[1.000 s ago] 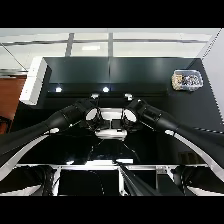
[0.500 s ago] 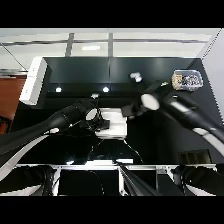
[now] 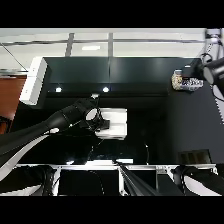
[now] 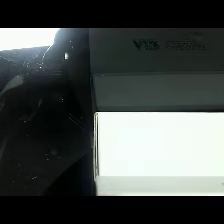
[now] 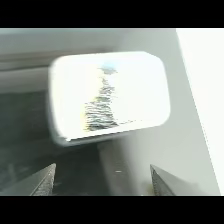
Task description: Fold the box and place the chain.
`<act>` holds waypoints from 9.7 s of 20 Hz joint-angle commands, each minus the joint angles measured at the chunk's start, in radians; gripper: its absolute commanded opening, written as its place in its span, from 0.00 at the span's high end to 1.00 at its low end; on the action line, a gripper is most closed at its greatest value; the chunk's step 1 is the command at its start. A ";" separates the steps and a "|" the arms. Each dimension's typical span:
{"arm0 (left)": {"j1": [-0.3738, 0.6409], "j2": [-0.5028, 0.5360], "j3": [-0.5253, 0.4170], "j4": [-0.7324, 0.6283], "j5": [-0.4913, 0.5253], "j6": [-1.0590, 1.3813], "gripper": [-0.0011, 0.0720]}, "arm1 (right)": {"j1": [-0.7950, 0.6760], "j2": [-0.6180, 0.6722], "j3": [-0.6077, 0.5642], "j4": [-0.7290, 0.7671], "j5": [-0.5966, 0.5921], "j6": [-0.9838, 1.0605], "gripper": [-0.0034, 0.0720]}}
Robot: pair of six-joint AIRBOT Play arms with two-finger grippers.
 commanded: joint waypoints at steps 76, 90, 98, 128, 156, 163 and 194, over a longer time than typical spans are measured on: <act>0.000 0.000 0.000 0.000 0.004 0.000 0.94 | 0.053 0.300 0.520 1.203 0.613 -0.559 0.93; 0.000 0.000 0.000 0.000 0.003 0.000 0.94 | 0.329 0.299 0.172 1.281 0.264 -0.564 0.93; 0.000 0.000 0.000 0.000 0.003 0.000 0.94 | 0.329 0.299 0.066 1.272 0.249 -0.565 0.93; 0.000 0.000 0.000 -0.001 0.018 0.000 0.94 | 0.359 0.192 -0.290 1.254 -0.029 -0.487 0.93; 0.000 0.000 0.000 -0.001 0.019 -0.001 0.94 | -0.209 -0.357 -0.106 0.703 -0.359 0.018 0.02; 0.000 0.000 0.000 0.000 0.019 0.000 0.94 | -0.219 -0.373 0.014 0.695 -0.164 -0.109 0.94; 0.000 0.000 0.000 -0.001 0.018 -0.001 0.94 | 0.128 0.397 -0.130 1.428 0.296 -0.785 0.94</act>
